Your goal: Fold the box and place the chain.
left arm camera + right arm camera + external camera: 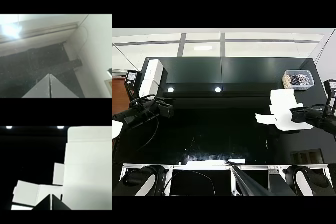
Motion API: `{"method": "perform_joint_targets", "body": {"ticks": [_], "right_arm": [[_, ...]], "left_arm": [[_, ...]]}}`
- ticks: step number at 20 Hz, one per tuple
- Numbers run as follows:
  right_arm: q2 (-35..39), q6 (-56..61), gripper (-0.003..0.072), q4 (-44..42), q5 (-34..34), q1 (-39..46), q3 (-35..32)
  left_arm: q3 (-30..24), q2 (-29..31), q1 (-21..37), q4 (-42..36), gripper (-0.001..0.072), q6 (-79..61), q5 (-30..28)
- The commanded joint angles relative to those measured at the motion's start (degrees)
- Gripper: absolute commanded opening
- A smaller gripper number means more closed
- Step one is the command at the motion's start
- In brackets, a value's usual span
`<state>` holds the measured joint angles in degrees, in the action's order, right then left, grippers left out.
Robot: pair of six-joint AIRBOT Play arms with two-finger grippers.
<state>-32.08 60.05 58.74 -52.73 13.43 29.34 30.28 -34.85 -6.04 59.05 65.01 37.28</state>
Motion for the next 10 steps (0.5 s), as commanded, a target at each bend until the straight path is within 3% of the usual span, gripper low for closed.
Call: {"method": "perform_joint_targets", "body": {"ticks": [1,4,5,6,7,8,9,10], "right_arm": [[0.0,-1.53,0.0038,-2.49,10.91,0.02,-0.02],[-0.02,-1.55,0.0041,-6.84,11.93,0.02,-0.02],[-0.22,-1.55,0.0282,-6.8,12.48,0.02,-0.02],[-0.61,-1.68,0.0715,-5.84,13.22,0.02,-0.02],[-1.4,-0.83,0.0705,-3.58,14.56,0.09,-0.02],[-2.64,3.3,0.0704,0.83,16.35,0.57,0.0],[-4.31,10.8,0.0703,6.69,18.29,1.95,0.2],[-6.97,20.61,0.0702,13.62,18.95,4.83,1.29]], "left_arm": [[-0.13,-0.04,0.02,0.02,0.0029,-0.09,-1.88],[-0.22,-0.28,0.02,-3.08,0.0029,-0.02,-10.45],[-0.24,-0.31,0.0,-3.82,0.0029,-0.02,-11.13],[-0.24,-0.39,-0.02,-5.05,0.0031,-0.02,-11.67],[-0.24,-0.81,-0.02,-7.08,0.0089,-0.02,-12.83],[-0.24,-1.42,-0.04,-9.07,0.0466,-0.11,-13.27],[-0.22,-2.14,-0.15,-8.98,0.0705,-0.17,-13.31],[-0.22,-2.86,-0.13,-8.96,0.0707,-0.22,-12.98]]}}
